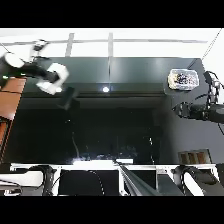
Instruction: Fold the box and place the chain.
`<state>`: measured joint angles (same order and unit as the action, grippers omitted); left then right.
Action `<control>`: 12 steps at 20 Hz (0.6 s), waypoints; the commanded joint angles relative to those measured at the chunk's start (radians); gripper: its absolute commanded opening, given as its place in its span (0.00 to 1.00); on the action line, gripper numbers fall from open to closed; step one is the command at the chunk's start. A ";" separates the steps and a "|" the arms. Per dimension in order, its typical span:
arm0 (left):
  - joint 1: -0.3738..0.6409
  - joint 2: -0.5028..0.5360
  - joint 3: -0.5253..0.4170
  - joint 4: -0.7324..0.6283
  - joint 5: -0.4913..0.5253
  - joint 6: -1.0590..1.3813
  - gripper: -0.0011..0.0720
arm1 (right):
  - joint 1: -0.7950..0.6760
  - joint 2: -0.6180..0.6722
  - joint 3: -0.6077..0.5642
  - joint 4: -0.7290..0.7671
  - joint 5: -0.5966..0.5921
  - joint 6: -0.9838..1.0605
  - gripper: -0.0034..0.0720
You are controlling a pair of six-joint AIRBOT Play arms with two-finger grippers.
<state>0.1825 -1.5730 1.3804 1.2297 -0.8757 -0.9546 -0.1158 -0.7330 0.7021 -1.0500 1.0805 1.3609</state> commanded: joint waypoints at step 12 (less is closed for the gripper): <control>0.124 -0.378 0.412 0.157 0.024 -0.101 1.00 | -0.001 0.001 0.001 0.010 -0.078 0.076 0.07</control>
<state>0.3260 -1.9324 1.7401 1.3140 -0.8604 -1.0515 -0.1158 -0.7330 0.7021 -1.0435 1.0080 1.4227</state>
